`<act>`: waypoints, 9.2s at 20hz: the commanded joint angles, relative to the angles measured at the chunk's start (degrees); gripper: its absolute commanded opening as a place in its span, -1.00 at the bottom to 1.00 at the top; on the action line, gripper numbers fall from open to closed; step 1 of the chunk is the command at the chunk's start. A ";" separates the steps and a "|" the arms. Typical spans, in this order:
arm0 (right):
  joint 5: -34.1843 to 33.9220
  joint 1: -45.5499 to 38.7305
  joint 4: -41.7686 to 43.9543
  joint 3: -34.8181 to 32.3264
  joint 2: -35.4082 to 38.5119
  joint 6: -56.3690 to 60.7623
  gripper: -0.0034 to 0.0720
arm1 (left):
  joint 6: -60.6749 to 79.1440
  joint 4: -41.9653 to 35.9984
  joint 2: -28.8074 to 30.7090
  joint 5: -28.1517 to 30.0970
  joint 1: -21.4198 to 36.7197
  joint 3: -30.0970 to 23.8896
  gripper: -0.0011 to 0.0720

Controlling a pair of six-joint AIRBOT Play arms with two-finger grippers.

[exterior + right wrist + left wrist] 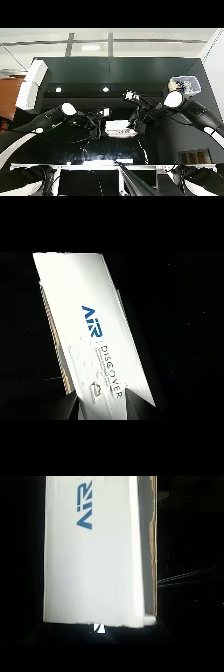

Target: Fold the box and place the chain.

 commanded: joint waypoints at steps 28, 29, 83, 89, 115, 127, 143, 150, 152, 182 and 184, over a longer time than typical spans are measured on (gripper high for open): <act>0.13 1.70 -2.43 -2.49 -0.04 2.03 0.15 | 0.02 0.02 -0.04 0.04 -0.04 -0.04 0.34; -0.28 1.70 -2.36 -2.49 -0.04 2.08 0.15 | 0.02 0.02 -0.04 0.04 -0.04 -0.04 0.34; 14.10 -31.74 28.81 -10.91 10.73 31.06 -0.86 | -7.87 6.56 4.07 -0.13 0.02 2.19 0.98; 15.39 -39.63 25.00 -10.93 11.67 31.04 -0.86 | -17.49 11.34 12.92 -4.66 -0.35 4.61 0.98; 11.39 -39.60 19.28 -10.93 11.67 31.12 -0.86 | -9.92 4.00 -4.04 -1.36 -10.58 14.97 0.96; 11.34 -39.60 19.06 -10.93 11.67 31.10 -0.86 | -9.94 4.00 -5.62 -1.42 -10.51 15.78 0.96; 11.37 -39.60 18.95 -10.93 11.67 31.08 -0.86 | -12.55 4.04 -3.34 -0.76 -10.38 16.02 0.97; 11.37 -39.60 17.73 -10.93 11.67 31.10 -0.86 | -15.19 4.28 -3.56 0.07 -10.40 15.96 0.97; 11.32 -39.60 17.70 -10.93 11.67 31.10 -0.86 | -15.19 4.48 -3.67 -0.31 -10.40 15.96 0.97; 10.64 -39.60 17.68 -10.93 11.67 31.10 -0.86 | -32.17 20.06 -3.69 -0.50 -11.72 16.02 0.11; 10.73 -39.60 17.70 -10.93 11.67 31.10 -0.86 | -40.61 25.49 0.13 -4.63 -8.15 15.96 0.11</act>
